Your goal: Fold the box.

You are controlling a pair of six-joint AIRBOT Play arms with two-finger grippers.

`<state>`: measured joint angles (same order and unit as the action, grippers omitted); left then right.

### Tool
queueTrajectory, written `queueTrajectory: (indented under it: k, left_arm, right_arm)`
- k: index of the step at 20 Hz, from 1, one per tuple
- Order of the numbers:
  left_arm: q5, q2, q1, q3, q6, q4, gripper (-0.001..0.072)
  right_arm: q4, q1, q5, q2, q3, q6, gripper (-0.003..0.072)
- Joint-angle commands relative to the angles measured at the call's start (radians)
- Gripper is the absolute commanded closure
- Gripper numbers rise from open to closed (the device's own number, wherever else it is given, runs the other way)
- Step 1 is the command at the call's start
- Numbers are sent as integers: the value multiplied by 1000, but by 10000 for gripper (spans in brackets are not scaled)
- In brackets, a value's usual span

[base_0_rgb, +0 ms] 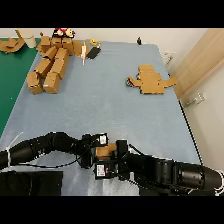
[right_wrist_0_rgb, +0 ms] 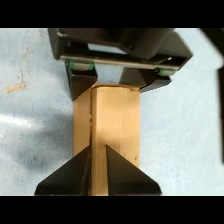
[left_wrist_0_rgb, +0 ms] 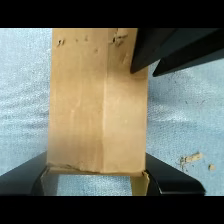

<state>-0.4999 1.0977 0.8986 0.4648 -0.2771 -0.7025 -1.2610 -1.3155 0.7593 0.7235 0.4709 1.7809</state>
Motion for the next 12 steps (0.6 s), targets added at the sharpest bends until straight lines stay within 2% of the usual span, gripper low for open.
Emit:
queueTrajectory:
  k: [1,3,5,8,11,12]
  left_arm:
    - [0,0,-1,0,-1,0,196]
    - [0,0,-1,0,-1,0,196]
    - [0,0,-1,0,-1,0,196]
    - [0,0,-1,0,-1,0,195]
    - [0,0,-1,0,-1,0,195]
    - [0,0,-1,0,-1,0,195]
  right_arm:
    - [-8,-1,9,4,-4,0,543]
    - [1,-1,15,-5,4,0,515]
    - [9,0,32,-35,26,0,447]
    - [8,0,105,-101,71,-41,447]
    - [-76,4,242,-181,89,-399,469]
    - [-146,13,291,-200,77,-557,554]
